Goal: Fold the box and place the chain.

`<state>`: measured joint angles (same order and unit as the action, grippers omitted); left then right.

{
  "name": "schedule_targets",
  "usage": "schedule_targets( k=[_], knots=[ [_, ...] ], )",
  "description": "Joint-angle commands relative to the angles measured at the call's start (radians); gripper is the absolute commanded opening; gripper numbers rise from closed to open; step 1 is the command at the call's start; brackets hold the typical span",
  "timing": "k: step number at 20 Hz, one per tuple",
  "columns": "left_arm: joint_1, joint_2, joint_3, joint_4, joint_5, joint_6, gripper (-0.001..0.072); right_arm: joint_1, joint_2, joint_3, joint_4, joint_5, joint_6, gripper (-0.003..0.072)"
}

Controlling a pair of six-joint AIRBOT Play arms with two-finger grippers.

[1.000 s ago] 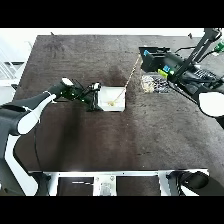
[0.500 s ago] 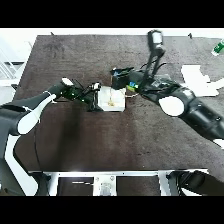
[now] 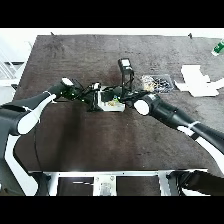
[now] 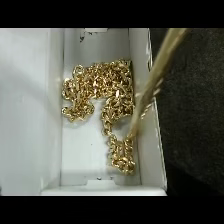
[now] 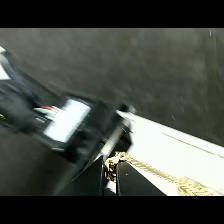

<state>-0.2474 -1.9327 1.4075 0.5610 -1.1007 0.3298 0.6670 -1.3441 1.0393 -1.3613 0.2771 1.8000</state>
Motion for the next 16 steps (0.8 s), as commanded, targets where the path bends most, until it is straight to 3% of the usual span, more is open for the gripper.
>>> schedule_targets(
  k=[1,3,7,10,13,14,16],
  knots=[
    [0.001,0.000,0.001,0.000,0.000,0.000,0.0542,-0.030,-0.082,0.000,-0.001,0.001,0.002,0.0036],
    [0.001,0.000,0.001,0.000,0.000,0.000,0.0542,-0.061,-0.075,0.000,-0.003,0.001,0.002,0.0470],
    [0.001,0.000,0.001,0.000,0.000,0.000,0.0542,-0.144,0.037,-0.029,-0.047,0.009,-0.002,0.0474],
    [0.001,0.000,0.001,0.000,0.000,0.000,0.0542,-0.272,0.120,-0.153,-0.046,0.027,-0.002,0.0475],
    [0.001,0.000,0.001,0.000,0.000,0.000,0.0542,-0.441,0.106,-0.259,-0.037,-0.017,0.041,0.0483],
    [0.001,0.000,0.001,0.000,0.000,0.000,0.0542,-0.480,0.084,-0.272,-0.024,-0.042,0.052,0.0545],
    [0.001,0.000,0.001,0.000,0.000,0.000,0.0542,-0.529,0.018,-0.267,0.023,-0.073,0.051,0.0546]
  ],
)
